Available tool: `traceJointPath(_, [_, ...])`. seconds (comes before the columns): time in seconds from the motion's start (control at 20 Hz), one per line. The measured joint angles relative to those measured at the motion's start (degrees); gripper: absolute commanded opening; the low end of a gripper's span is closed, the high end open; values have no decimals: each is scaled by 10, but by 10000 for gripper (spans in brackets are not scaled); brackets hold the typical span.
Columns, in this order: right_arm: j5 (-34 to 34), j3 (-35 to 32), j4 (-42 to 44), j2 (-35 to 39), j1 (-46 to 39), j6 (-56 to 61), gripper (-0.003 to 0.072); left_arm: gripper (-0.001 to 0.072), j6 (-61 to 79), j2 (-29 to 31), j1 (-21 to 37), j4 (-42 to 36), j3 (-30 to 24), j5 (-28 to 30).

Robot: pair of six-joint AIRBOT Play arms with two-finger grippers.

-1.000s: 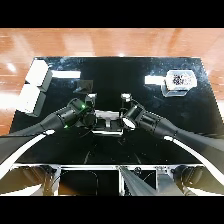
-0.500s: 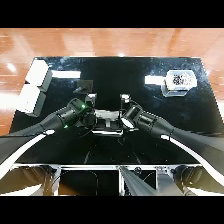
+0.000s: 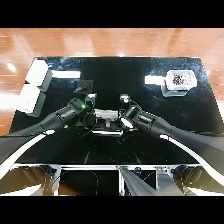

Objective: Fold the box and place the chain.

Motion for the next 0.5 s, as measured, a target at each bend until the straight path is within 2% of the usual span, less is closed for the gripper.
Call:
traceJointPath(0.05, [-6, 0, 1, 0, 0, -2, 32, 22, -2, 0, 0, 0, 0, 0])
traceJointPath(0.5, [-7, 0, 19, -1, -1, -32, 34, 22, -1, 0, 0, -2, 0, 3])
